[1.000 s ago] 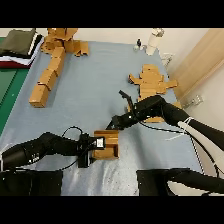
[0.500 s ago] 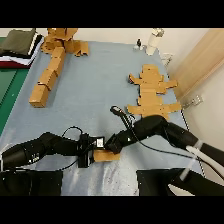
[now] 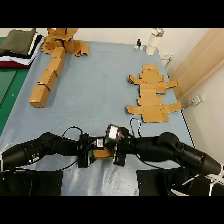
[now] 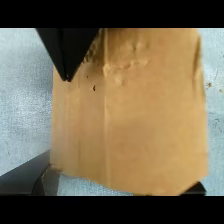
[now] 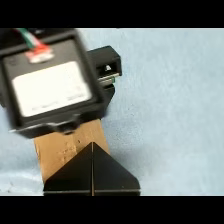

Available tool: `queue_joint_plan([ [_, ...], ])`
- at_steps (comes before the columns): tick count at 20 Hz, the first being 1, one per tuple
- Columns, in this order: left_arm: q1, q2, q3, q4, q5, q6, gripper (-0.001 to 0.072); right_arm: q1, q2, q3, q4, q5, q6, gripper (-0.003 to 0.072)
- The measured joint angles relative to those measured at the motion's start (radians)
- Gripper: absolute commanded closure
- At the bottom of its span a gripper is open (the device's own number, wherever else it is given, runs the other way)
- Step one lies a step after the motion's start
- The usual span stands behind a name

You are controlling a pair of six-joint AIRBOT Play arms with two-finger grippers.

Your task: Fold the box.

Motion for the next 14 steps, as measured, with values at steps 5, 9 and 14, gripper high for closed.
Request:
queue_joint_plan([
  [5, 0.0, 0.0, 0.0, 0.0, 0.0, 0.0, 0.0234, 0.155, 0.035, -0.035, -0.282, 0.043, 0.112, 0.0683],
  [9, 0.0, 0.0, 0.0, 0.0, 0.0, 0.0, 0.0234, 0.264, 0.081, -0.079, -0.498, 0.057, 0.29, 0.0683],
  [14, 0.0, 0.0, 0.0, 0.0, 0.0, 0.0, 0.0234, 0.347, 0.113, -0.106, -0.69, 0.062, 0.458, 0.0247],
])
